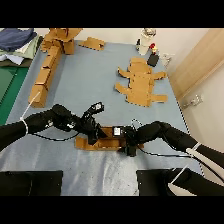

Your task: Fold the box.

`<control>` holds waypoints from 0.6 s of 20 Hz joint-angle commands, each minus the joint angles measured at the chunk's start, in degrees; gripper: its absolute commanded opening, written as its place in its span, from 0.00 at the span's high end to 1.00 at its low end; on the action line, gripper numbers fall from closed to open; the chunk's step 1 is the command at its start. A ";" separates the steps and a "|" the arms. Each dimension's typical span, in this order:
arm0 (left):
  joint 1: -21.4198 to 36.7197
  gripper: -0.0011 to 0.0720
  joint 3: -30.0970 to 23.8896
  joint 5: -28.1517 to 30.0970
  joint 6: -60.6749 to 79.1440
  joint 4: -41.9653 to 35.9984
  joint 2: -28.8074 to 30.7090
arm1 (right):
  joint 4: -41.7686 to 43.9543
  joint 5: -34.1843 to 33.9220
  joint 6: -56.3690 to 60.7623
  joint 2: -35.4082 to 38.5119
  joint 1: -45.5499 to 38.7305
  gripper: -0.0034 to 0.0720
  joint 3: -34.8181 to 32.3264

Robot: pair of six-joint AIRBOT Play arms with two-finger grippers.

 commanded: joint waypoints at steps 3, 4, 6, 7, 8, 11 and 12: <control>0.04 0.49 -0.02 0.00 -2.16 0.09 -0.02 | 0.02 0.00 0.00 0.02 0.04 0.20 0.04; 0.04 0.51 -0.02 0.04 -3.17 0.26 -0.02 | 0.02 0.02 0.00 0.02 0.02 0.20 0.04; 0.07 0.51 -0.02 0.22 -4.15 3.21 0.74 | 0.02 0.02 0.00 0.02 0.02 0.20 0.04; 0.35 0.51 -0.02 0.70 -6.36 6.32 1.79 | 0.02 0.02 0.00 0.02 0.02 0.20 0.04; 1.11 0.51 -0.02 0.59 -9.31 9.62 3.26 | 0.02 0.04 0.00 0.02 0.02 0.20 0.04; 4.70 0.51 -0.02 -1.97 -19.41 18.62 9.14 | 0.02 0.07 0.00 0.04 0.02 0.20 0.04; 5.84 0.51 -0.02 -3.56 -21.81 21.46 11.39 | 0.02 0.07 0.00 0.02 0.04 0.20 0.04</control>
